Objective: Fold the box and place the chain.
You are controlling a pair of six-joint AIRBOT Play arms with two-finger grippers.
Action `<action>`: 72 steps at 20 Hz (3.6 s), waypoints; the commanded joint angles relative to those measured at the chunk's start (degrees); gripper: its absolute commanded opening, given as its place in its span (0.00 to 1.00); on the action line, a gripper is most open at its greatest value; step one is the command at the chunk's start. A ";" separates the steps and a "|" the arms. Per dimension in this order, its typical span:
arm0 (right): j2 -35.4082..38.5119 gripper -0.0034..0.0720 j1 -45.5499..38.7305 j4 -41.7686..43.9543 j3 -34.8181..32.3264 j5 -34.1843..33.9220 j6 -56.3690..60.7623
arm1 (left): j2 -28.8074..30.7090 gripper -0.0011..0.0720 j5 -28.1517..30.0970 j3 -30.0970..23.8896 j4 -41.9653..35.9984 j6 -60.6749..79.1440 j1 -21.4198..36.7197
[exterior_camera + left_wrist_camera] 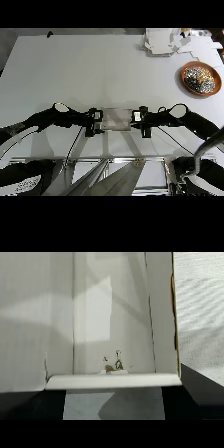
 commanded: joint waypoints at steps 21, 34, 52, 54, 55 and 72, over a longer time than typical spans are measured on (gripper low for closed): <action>2.25 0.36 -0.15 6.34 -2.86 -2.45 5.09 | 0.00 0.03 0.02 -0.02 0.00 0.00 0.00; 15.34 0.07 -13.79 -16.79 -2.86 2.08 75.69 | 0.00 0.03 0.02 -0.02 0.00 0.00 0.00; 4.15 0.07 -9.22 -14.10 -3.06 2.64 86.62 | 0.00 0.03 0.00 -0.02 0.00 0.00 0.00; 3.80 0.07 -7.67 -11.74 -3.04 1.53 86.51 | 0.00 0.03 0.00 -0.02 0.00 0.00 0.00; 3.87 0.07 -7.45 -9.86 -3.04 1.16 85.37 | 0.00 0.03 0.02 -0.02 0.00 0.00 0.00; 8.81 0.49 -7.45 -3.50 -2.99 2.84 83.58 | 0.00 0.03 0.02 -0.02 0.00 0.00 0.00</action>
